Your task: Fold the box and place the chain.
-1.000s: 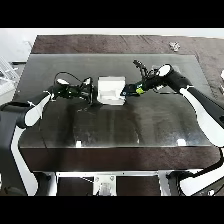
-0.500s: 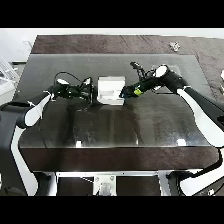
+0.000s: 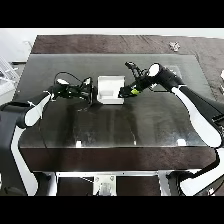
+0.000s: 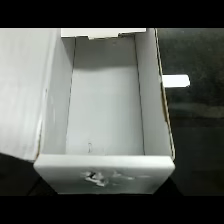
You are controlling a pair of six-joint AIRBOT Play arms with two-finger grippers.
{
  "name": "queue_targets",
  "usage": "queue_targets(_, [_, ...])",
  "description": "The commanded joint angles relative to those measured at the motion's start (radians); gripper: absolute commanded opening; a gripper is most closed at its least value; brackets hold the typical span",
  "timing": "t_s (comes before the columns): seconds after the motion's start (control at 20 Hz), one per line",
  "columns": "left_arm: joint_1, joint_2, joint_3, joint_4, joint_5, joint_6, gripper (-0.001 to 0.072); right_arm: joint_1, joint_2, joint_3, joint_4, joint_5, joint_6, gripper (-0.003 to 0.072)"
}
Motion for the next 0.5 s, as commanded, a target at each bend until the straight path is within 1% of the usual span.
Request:
queue_targets(0.0, [0.001, 0.000, 0.000, 0.000, -0.007, 0.000, 0.0542, 0.010, -0.015, 0.019, -0.045, -0.004, 0.028, 0.0499])
queue_targets(0.35, [0.001, 0.000, 0.000, 0.000, -0.007, 0.000, 0.0542, 0.010, -0.041, 0.019, -0.088, -0.027, 0.108, 0.0496])
queue_targets(0.45, [0.001, 0.000, 0.000, 0.000, -0.007, 0.000, 0.0542, 0.010, -0.053, 0.019, -0.092, -0.030, 0.132, 0.0486])
